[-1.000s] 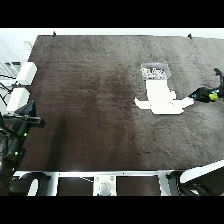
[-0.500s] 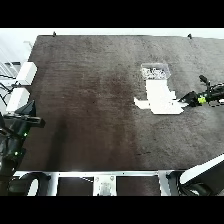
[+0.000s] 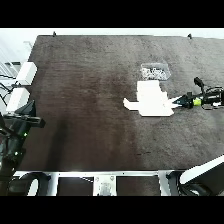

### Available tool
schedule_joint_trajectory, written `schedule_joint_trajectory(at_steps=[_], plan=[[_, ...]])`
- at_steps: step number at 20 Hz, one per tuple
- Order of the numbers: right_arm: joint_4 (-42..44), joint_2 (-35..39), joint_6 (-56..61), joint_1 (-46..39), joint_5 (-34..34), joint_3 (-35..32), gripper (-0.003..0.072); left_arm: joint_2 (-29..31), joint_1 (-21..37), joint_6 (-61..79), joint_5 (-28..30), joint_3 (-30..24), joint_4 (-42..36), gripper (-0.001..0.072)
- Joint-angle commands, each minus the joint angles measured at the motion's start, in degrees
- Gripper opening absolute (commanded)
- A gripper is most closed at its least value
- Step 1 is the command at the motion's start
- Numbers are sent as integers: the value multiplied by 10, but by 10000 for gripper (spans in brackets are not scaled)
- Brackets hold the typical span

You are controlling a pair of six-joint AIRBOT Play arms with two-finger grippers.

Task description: Fold the box and place the chain.

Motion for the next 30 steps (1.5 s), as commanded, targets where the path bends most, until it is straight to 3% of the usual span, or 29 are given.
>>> schedule_joint_trajectory(at_steps=[1,6,8,15,19,29,30], plan=[[130,76,-37,20,-46,-132,4,0,0,0,0,0,0,20],[286,196,-119,123,-164,-382,4,0,0,0,0,0,0,20],[316,211,-141,181,-223,-421,4,0,0,0,0,0,0,19],[281,209,-153,338,-427,-349,4,0,0,0,0,0,0,20],[273,202,-153,370,-460,-303,4,0,0,0,0,0,0,20],[274,202,-169,394,-482,-311,4,0,0,3,-6,2,0,21],[274,202,-169,396,-482,-311,4,0,0,3,-6,2,0,84]])
